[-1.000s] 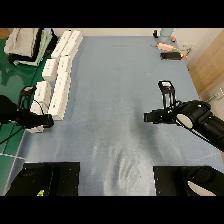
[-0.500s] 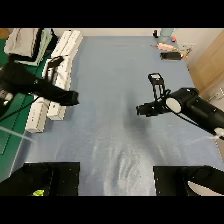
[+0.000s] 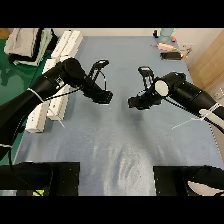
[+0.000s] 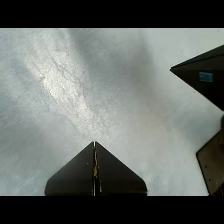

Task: Fold the box.

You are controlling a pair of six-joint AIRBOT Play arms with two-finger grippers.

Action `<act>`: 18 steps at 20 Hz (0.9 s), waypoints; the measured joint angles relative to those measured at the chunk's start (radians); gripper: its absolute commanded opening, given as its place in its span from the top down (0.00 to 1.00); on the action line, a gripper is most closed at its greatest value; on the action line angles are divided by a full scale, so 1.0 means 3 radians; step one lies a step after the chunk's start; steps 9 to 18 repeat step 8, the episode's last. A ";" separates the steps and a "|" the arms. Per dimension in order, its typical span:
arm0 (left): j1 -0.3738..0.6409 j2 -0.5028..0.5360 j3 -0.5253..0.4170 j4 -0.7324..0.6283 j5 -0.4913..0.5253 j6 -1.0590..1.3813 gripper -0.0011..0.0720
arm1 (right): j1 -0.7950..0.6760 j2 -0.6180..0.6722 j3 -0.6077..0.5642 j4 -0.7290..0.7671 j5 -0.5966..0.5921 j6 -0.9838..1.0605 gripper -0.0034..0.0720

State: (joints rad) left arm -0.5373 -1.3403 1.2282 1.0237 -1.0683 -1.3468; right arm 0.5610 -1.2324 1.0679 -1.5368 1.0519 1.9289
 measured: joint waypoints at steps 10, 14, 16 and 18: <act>-0.0056 -0.0083 0.0047 -0.0008 0.0041 0.0000 0.96 | 0.0000 -0.0027 0.0033 0.0042 0.0042 -0.0001 0.95; -0.0056 -0.0083 0.0047 -0.0008 0.0041 0.0000 0.96 | 0.0000 -0.0027 0.0033 0.0042 0.0042 -0.0001 0.95; -0.0056 -0.0083 0.0047 -0.0008 0.0041 0.0000 0.96 | 0.0000 -0.0027 0.0033 0.0042 0.0042 -0.0001 0.95; -0.0056 -0.0083 0.0047 -0.0008 0.0041 0.0000 0.96 | 0.0000 -0.0027 0.0033 0.0042 0.0042 -0.0001 0.95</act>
